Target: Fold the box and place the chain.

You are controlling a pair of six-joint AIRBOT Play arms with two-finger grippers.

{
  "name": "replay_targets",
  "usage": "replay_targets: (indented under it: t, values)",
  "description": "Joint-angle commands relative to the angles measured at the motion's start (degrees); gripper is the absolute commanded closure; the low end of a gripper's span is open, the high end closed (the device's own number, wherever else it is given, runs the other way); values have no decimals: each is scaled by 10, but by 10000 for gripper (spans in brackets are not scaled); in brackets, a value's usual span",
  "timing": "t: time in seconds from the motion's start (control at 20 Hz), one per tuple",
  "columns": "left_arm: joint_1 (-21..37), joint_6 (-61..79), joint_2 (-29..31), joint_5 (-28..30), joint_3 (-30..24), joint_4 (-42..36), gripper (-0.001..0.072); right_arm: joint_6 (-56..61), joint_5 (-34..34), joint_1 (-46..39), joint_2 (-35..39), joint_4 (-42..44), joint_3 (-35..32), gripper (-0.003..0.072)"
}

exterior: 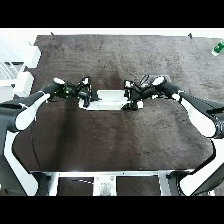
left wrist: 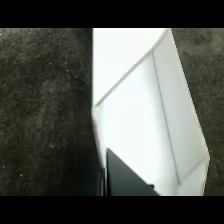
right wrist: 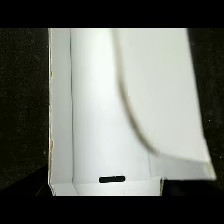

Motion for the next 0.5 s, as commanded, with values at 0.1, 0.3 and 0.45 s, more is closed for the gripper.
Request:
replay_targets:
  t: [0.1,0.3,0.45]
  values:
    - [0,0,0,0,0,0,686,-16,-5,6,-6,1,2,76]
    - [0,0,0,0,0,0,686,-19,-5,11,-10,2,4,76]
    - [1,0,0,0,0,0,686,-19,-5,11,-15,4,9,77]
